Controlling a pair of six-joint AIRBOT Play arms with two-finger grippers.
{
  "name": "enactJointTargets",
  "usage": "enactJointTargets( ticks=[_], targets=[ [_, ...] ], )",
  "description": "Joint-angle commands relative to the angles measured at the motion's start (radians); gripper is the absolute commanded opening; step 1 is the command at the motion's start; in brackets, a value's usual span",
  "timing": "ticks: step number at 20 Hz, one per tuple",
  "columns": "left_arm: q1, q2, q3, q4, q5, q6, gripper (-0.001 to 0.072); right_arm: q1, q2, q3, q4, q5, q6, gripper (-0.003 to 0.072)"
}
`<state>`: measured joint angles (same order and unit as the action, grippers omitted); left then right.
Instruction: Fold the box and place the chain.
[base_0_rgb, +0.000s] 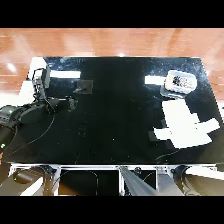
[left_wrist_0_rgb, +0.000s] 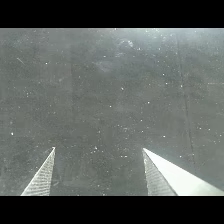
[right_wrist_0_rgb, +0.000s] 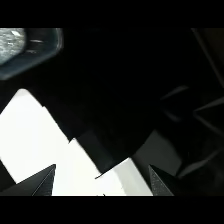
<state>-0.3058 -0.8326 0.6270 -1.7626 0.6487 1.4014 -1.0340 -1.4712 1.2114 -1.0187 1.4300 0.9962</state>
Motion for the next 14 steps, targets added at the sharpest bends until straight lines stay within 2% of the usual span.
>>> enactJointTargets(
  ticks=[1, 4, 7, 14],
  targets=[
    [0.000, -0.001, 0.001, -0.014, -0.001, 0.001, 0.0613, -0.007, -0.201, 0.124, 0.055, 0.171, -0.050, 0.0720],
    [0.000, -0.001, 0.001, -0.027, -0.005, 0.001, 0.0613, 0.040, -0.299, 0.130, -0.065, 0.236, -0.001, 0.0720],
    [0.000, -0.001, 0.001, -0.029, -0.002, 0.001, 0.0613, 0.058, -0.319, 0.127, -0.169, 0.264, 0.040, 0.0720],
    [0.000, -0.001, 0.001, -0.030, -0.002, 0.001, 0.0612, 0.070, -0.319, 0.076, -0.168, 0.269, 0.055, 0.0720]
  ],
)
